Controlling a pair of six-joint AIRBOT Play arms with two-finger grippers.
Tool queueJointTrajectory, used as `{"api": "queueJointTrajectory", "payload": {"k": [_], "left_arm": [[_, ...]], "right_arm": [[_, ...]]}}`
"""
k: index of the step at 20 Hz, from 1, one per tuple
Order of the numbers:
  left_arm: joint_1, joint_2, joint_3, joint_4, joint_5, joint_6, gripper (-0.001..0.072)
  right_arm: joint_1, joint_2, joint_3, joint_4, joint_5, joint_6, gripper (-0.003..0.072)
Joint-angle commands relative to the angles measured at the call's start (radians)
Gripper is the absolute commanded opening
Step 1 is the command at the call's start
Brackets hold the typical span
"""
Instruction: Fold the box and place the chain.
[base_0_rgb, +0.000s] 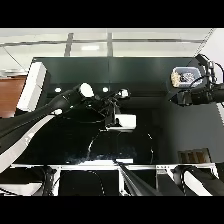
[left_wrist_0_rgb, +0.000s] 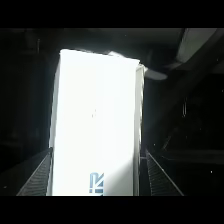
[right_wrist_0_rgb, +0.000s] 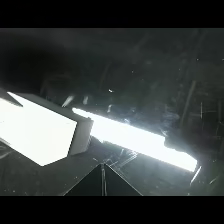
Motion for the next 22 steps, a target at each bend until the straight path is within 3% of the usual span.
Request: {"api": "queueJointTrajectory", "payload": {"k": [1,18,22], "left_arm": [[-0.006,-0.001,0.001,0.018,-0.014,-0.001,0.0709],[-0.050,-0.001,0.001,0.069,0.022,-0.001,0.0711],[-0.101,-0.001,0.000,0.125,0.154,-0.001,0.0711]], "right_arm": [[-0.001,0.001,0.000,0.000,-0.006,0.000,0.0012],[-0.001,0.001,0.000,-0.001,-0.007,0.000,0.0012],[-0.001,0.000,-0.008,-0.001,-0.028,0.000,0.0011]]}}
